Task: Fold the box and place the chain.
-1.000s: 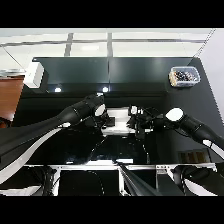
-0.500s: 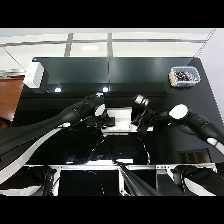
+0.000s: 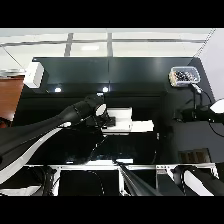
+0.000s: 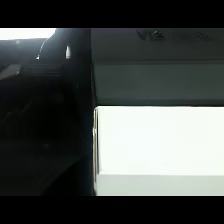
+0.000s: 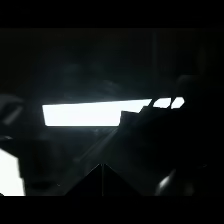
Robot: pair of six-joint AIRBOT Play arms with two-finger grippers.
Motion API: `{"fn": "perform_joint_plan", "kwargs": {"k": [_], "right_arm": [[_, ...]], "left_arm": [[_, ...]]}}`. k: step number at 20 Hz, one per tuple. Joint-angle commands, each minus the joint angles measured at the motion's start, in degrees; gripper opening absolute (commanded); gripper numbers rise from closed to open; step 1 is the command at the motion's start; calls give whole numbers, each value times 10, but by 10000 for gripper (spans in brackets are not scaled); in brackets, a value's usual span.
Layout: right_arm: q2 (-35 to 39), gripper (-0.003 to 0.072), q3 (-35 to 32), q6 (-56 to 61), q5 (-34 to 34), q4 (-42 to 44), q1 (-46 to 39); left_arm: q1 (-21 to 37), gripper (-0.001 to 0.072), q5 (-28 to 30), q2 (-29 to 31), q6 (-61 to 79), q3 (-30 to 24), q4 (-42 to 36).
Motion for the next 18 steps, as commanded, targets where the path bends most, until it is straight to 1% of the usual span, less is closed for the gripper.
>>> {"fn": "perform_joint_plan", "kwargs": {"k": [1, 3, 4, 8, 9, 12, 16, 17, 18], "right_arm": [[-41, 17, -37, 21, 36, 62, -49], [-84, 17, -43, -45, 76, 139, -45], [-101, 17, -43, -69, 82, 172, -37], [-145, 17, -43, -86, 75, 200, 25], [-154, 17, -43, -104, 75, 219, 45], [-165, 18, -43, -167, 67, 301, 97], [-165, 20, -37, -183, 59, 356, 118], [-165, 57, -37, -183, 61, 360, 118], [-165, 320, -37, -183, 66, 360, 118]], "left_arm": [[0, 28, -7, 0, -1, 9, 17], [0, 28, -15, -3, -1, 9, 17], [0, 28, -15, -3, -1, 10, 17], [0, 28, -18, -3, -1, 10, 17], [0, 28, -19, -3, -1, 10, 17], [0, 30, -15, -3, -1, 10, 17], [0, 31, -15, -3, -1, 10, 17], [0, 30, -17, -3, -1, 10, 17], [0, 31, -19, -3, -1, 10, 17]]}}
